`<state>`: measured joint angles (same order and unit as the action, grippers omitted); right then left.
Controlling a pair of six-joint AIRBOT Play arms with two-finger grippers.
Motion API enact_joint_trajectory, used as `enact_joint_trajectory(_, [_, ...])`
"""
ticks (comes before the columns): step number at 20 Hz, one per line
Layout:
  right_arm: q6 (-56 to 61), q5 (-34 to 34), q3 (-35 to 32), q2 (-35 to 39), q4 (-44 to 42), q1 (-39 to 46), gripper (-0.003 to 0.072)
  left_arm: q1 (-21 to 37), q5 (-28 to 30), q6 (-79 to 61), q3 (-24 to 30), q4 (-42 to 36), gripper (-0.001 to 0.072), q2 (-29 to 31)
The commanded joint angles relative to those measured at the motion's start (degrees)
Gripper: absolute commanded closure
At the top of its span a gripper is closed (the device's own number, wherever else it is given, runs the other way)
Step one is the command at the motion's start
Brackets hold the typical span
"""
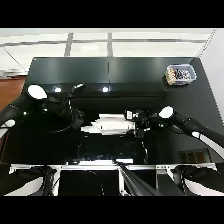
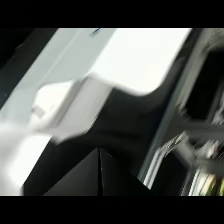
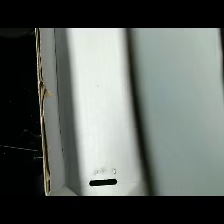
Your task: Fold the box and place the chain.
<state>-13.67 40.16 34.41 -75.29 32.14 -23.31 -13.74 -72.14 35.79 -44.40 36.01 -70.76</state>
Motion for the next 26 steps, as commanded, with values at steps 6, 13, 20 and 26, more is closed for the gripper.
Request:
enact_joint_trajectory(6, [-0.02,0.11,0.04,-0.02,-0.04,-0.02,0.0520,-10.03,40.06,-13.60,4.11,-15.72,0.0682,-1.84])
enact_joint_trajectory(13, [-0.02,0.09,0.04,-0.02,-0.07,-0.02,0.0520,-9.77,33.05,-8.17,4.11,-9.49,0.0682,-9.38])
enact_joint_trajectory(20, [-0.02,0.11,0.04,-0.02,-0.09,-0.02,0.0520,1.46,21.84,-8.28,4.22,-6.54,0.0683,3.28])
enact_joint_trajectory(26, [-0.02,0.09,0.04,-0.02,-0.13,-0.02,0.0520,7.45,10.14,-41.18,16.59,-16.37,0.0673,9.73])
